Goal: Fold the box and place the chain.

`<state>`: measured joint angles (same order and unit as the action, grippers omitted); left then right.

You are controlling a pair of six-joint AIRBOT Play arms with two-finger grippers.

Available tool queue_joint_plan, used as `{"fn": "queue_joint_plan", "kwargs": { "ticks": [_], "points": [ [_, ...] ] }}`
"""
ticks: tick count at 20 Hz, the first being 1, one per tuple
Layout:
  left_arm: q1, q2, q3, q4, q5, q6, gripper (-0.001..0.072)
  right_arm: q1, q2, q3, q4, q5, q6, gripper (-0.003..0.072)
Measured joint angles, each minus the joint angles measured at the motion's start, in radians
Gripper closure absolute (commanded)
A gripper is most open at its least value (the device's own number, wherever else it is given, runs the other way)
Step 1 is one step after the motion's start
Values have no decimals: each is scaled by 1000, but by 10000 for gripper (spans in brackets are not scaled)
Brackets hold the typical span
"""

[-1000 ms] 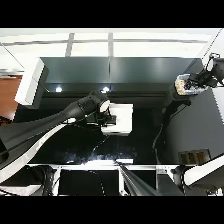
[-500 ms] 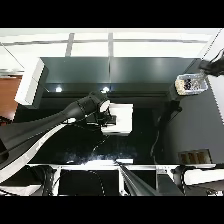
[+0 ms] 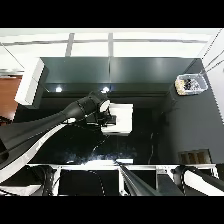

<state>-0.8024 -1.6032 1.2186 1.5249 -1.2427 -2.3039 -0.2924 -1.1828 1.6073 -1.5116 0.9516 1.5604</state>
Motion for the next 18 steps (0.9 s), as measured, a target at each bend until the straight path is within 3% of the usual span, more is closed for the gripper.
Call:
{"fn": "queue_joint_plan", "kwargs": {
  "ticks": [6, 12, 18],
  "points": [
    [0, 0, 0, -1, 0, 0, 680, 1, 184, 0, 206, 49, -93, 677],
    [0, 0, 0, -12, 0, 0, 680, 20, 265, -31, 475, 346, -193, 677],
    [0, 0, 0, -18, 0, 0, 680, 192, 302, -175, 680, 532, -241, 677]
  ]
}}
